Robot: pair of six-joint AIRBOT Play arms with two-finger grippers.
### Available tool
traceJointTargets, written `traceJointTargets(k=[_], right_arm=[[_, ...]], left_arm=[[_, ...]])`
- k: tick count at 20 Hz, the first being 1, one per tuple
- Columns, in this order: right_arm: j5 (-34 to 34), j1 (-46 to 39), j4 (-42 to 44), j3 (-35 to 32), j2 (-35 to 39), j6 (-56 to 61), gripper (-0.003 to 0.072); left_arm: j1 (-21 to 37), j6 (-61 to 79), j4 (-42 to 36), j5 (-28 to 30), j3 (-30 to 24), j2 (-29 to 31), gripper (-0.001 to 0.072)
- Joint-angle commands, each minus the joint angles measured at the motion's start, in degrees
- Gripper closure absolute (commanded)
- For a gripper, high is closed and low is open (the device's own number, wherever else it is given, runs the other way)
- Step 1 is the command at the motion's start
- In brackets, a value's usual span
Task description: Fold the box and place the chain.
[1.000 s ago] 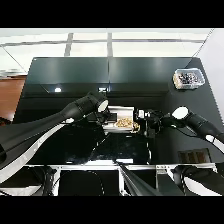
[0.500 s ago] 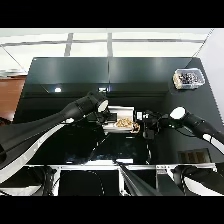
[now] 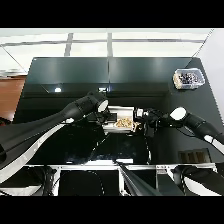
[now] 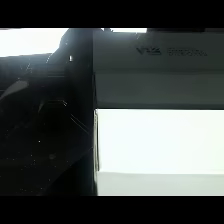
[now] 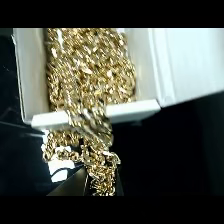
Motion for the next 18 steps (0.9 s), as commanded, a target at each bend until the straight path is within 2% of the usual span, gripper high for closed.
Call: traceJointTargets(k=[1,5,9,11,14,18], right_arm=[[-0.2,0.0,0.9,0.1,4.3,10.8,0.0673],[0.8,0.0,-0.8,0.5,14.2,26.2,0.0673],[9.2,-0.1,-1.4,6.1,22.1,37.8,0.0673],[11.3,-0.1,-0.2,9.7,22.5,45.9,0.0673],[11.1,0.3,10.3,10.6,22.1,48.8,0.0672],[11.0,4.3,9.9,10.6,15.1,51.7,0.0669]], left_arm=[[0.0,0.0,0.0,0.0,0.0,0.0,0.068],[0.0,0.0,0.0,0.0,0.0,0.0,0.0681],[0.0,0.0,0.0,0.0,0.0,0.0,0.068],[0.0,0.0,0.0,0.0,0.0,0.0,0.068],[0.0,0.0,0.0,0.0,0.0,0.0,0.0681],[0.0,0.0,0.0,0.0,0.0,0.0,0.068]])
